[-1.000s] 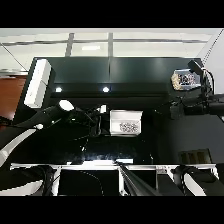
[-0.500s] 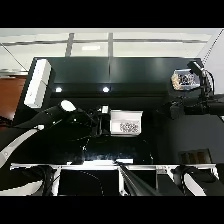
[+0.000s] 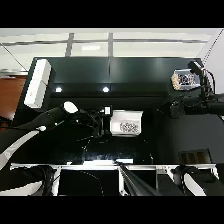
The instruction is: Fold the box and place the chain.
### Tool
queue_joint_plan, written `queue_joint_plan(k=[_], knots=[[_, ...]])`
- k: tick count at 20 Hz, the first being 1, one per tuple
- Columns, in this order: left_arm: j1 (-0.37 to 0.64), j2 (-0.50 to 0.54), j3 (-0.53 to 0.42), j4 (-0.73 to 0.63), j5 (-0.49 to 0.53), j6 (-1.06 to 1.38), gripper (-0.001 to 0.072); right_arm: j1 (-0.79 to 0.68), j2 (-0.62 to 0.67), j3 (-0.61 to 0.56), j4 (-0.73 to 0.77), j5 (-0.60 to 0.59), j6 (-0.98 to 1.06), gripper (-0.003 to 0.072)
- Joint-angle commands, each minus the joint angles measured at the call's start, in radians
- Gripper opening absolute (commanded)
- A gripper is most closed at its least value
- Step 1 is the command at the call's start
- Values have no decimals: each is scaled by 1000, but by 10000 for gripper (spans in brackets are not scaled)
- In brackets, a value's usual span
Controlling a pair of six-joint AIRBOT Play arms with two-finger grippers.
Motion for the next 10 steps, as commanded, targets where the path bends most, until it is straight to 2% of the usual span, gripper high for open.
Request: queue_joint_plan(k=[1, 2, 3, 7, 10], knots=[[-7, -1, 1, 3, 10, 0, 449, 0, 0, 0, -3, -24, 1, 443], [-7, -1, 1, 3, 10, 0, 407, 1, 0, 0, -3, -66, 31, 555], [-7, -1, 1, 3, 10, 0, 407, 6, 0, 0, -1, -114, 66, 714], [-8, -1, 1, 4, 10, 0, 407, 100, -35, 0, -1, -268, 71, 710], [-9, -1, 1, 8, 9, 0, 408, 193, -136, 0, -4, -392, 75, 710]])
